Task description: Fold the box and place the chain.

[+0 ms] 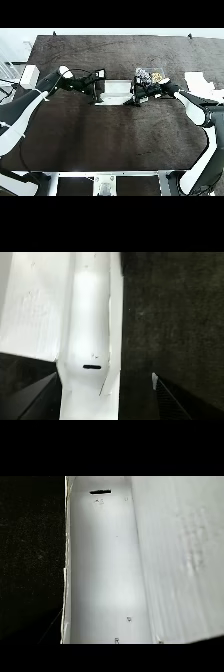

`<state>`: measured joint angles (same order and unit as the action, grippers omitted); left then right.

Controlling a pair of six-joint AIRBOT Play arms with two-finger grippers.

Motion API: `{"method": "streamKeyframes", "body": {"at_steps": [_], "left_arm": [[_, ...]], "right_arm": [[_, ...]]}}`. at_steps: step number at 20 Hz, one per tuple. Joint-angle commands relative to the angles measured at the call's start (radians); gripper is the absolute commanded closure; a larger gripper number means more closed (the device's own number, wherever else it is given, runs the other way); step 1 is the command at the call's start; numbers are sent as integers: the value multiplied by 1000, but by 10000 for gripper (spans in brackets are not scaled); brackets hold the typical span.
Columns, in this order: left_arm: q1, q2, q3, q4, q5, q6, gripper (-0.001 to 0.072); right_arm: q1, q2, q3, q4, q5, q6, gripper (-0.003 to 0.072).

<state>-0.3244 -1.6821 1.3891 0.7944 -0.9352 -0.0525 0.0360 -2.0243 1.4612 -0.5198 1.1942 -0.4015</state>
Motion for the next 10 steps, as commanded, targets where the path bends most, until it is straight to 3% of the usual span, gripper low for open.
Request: {"method": "streamKeyframes", "body": {"at_steps": [1,10], "left_arm": [[0,-1,-38,6,102,-45,-5],[0,-100,-17,-11,120,14,-4]], "right_arm": [[0,0,0,0,0,0,251],[0,0,0,0,0,0,251]]}}
